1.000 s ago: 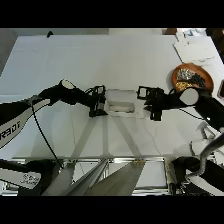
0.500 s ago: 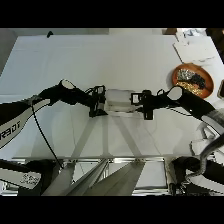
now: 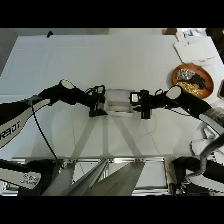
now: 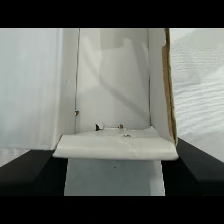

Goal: Fold the box and place the chain.

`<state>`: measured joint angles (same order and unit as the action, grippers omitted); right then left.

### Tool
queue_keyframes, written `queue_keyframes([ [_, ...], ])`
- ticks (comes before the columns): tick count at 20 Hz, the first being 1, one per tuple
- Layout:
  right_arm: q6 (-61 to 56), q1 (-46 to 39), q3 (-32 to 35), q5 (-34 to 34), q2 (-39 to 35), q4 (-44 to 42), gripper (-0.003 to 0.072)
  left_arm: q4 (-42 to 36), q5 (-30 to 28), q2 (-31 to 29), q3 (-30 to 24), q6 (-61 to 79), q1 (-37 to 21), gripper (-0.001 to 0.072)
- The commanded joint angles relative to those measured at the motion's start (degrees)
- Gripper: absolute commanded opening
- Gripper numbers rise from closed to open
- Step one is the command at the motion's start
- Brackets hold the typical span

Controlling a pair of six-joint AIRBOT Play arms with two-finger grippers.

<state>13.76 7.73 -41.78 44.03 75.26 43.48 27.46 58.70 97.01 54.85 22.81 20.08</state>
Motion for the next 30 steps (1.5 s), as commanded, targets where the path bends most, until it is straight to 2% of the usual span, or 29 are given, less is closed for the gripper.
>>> queue_keyframes([
  [1,0.2,0.1,0.0,0.1,0.0,-2.9,0.0356,0.0,0.0,0.0,0.0,0.1,0.0,0.0257],
  [2,0.2,0.1,0.0,0.1,0.0,-3.1,0.0425,0.0,0.0,0.0,0.0,0.1,0.0,0.0257],
  [6,0.2,0.1,0.0,1.3,0.0,-3.2,0.0433,0.0,0.0,0.0,0.0,0.1,0.0,0.0257],
  [9,-0.3,0.1,0.0,2.4,0.0,-3.3,0.0483,0.0,0.0,0.0,0.0,0.1,0.0,0.0257],
  [12,-0.4,0.1,0.0,2.5,0.0,-3.3,0.0480,0.0,0.0,0.0,0.0,0.1,0.0,0.0257],
  [13,-0.5,0.1,0.0,2.7,0.0,-3.3,0.0450,0.0,0.0,0.0,0.0,0.1,0.0,0.0257],
  [14,-0.9,0.1,0.0,3.1,0.0,-3.3,0.0329,0.0,0.0,0.0,0.0,0.1,0.0,0.0257],
  [15,-2.3,0.1,0.0,3.4,0.0,-3.2,0.0157,0.0,0.0,0.0,0.0,0.1,0.0,0.0257],
  [16,-3.5,0.1,0.0,3.3,0.0,-3.2,0.0030,0.0,0.0,0.0,0.0,0.1,0.0,0.0257],
  [20,-8.3,0.1,0.0,3.3,-2.4,-3.5,0.0011,0.0,0.0,0.0,0.0,0.1,0.0,0.0257],
  [23,-11.4,0.0,0.0,3.2,-8.5,-3.5,0.0011,0.0,0.0,0.0,0.0,0.1,0.0,0.0257],
  [26,-19.2,0.0,0.0,1.1,-17.1,-2.4,0.0011,0.0,0.0,0.0,0.0,0.1,0.0,0.0257],
  [28,-28.9,0.0,0.0,-3.6,-23.1,2.6,0.0010,0.0,0.0,0.0,0.0,0.1,0.0,0.0257],
  [30,-44.2,0.0,0.0,-8.0,-28.3,13.8,0.0010,0.0,0.0,0.0,0.0,0.1,0.0,0.0257],
])
